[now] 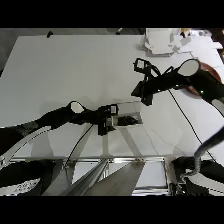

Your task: Fold the box and place the chain.

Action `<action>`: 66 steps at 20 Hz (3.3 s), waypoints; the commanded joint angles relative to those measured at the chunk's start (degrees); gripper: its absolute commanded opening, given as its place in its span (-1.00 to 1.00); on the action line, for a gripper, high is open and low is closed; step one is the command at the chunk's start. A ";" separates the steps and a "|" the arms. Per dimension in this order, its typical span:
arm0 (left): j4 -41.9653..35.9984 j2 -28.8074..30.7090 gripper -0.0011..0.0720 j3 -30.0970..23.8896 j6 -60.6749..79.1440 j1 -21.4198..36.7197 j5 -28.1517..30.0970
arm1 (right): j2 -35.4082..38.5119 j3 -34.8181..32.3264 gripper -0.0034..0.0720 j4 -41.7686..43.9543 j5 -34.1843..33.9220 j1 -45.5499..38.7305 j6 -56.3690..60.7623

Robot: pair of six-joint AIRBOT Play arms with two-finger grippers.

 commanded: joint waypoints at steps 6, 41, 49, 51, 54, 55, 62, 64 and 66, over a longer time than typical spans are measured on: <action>0.02 0.04 -0.22 0.02 0.02 0.04 0.02 | -2.51 -0.70 -0.75 0.15 9.35 1.11 -1.29; 0.02 0.04 -0.22 0.02 0.02 0.04 0.02 | 4.15 -8.59 -0.20 -8.90 -2.89 13.66 -3.48; 0.02 0.04 -0.22 0.04 0.02 0.04 0.02 | 4.13 -10.05 -0.63 -11.78 -3.17 13.66 -3.26; 0.02 0.04 -0.22 0.02 0.02 0.04 0.02 | 4.15 -11.17 -0.59 -11.76 -4.04 13.66 -3.26; 0.02 0.04 -0.22 0.02 0.02 0.04 0.02 | 4.13 -11.85 -0.29 -11.45 -3.76 13.66 -3.21; 0.02 0.04 -0.22 0.02 0.02 0.04 0.02 | 4.15 -11.85 -0.25 -11.10 -3.39 13.66 -3.26; 0.02 0.04 -0.22 0.02 0.02 0.04 0.02 | 8.15 -11.85 -0.13 -8.00 -2.62 13.64 -3.32; 0.02 0.04 -0.22 0.02 0.02 0.04 0.02 | 9.35 -11.85 -0.48 -8.09 -2.56 13.64 -3.30; 0.02 0.04 -0.22 0.02 0.02 0.04 0.00 | 8.98 -11.87 -0.85 -8.28 -2.60 13.60 -3.30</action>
